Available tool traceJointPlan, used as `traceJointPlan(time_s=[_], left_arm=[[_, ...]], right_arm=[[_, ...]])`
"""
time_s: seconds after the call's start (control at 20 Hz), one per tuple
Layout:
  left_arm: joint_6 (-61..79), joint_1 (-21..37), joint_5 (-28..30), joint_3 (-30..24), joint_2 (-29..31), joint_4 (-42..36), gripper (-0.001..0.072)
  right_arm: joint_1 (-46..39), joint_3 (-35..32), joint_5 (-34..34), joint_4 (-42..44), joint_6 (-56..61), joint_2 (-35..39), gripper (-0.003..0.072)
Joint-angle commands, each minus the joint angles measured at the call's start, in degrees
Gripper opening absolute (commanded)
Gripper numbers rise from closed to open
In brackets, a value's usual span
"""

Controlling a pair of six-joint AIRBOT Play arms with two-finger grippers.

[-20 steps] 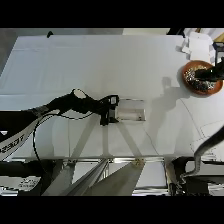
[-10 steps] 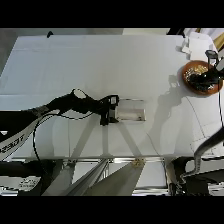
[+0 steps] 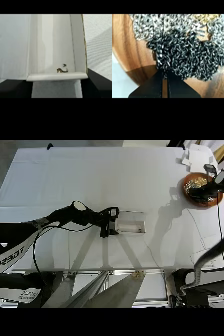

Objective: Fold the box and place the chain.

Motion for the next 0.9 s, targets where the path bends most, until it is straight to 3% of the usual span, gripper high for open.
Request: traceJointPlan(time_s=[0.0, 0.25, 0.5, 0.85], left_arm=[[0.02, 0.04, 0.0, 0.02, 0.04, 0.02, 0.0286], [0.02, 0.04, 0.0, 0.02, 0.04, 0.02, 0.0286], [0.02, 0.04, 0.0, 0.02, 0.04, 0.02, 0.0286], [0.02, 0.04, 0.0, 0.02, 0.04, 0.02, 0.0286]], right_arm=[[0.04, 0.07, 1.6, 0.02, -0.02, 3.74, 0.0016], [0.04, 0.04, 10.58, 5.35, -4.57, 18.47, 0.0016], [0.04, 0.04, 17.18, 19.87, -8.96, 32.24, 0.0016], [0.04, 0.04, 27.5, 30.64, -9.7, 43.56, 0.0016]])
